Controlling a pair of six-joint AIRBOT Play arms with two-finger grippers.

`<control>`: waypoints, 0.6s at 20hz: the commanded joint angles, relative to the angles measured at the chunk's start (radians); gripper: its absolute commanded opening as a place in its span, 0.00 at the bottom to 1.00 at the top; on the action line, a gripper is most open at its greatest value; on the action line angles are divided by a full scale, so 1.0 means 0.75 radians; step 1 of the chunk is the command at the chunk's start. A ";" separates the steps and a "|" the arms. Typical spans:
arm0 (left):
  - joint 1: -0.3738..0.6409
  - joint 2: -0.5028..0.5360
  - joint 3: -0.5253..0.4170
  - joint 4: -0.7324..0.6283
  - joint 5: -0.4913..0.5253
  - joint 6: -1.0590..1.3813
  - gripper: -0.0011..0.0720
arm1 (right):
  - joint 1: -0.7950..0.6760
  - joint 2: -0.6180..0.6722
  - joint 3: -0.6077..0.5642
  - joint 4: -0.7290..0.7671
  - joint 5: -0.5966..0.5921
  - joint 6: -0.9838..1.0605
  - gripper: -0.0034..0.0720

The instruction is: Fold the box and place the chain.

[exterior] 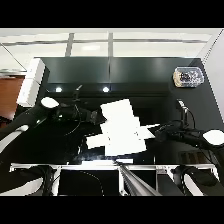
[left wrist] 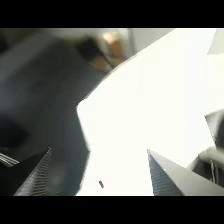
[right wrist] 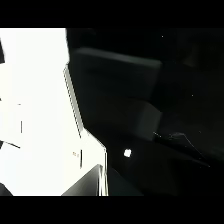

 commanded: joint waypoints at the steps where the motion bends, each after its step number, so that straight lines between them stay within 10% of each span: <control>1: 0.009 -0.210 0.109 -0.066 -0.287 0.283 0.98 | 0.013 0.003 -0.006 0.001 -0.015 0.025 0.10; 12: -0.057 -0.354 0.175 -0.076 -0.387 0.586 0.92 | 0.013 0.003 -0.006 0.001 -0.036 0.042 0.10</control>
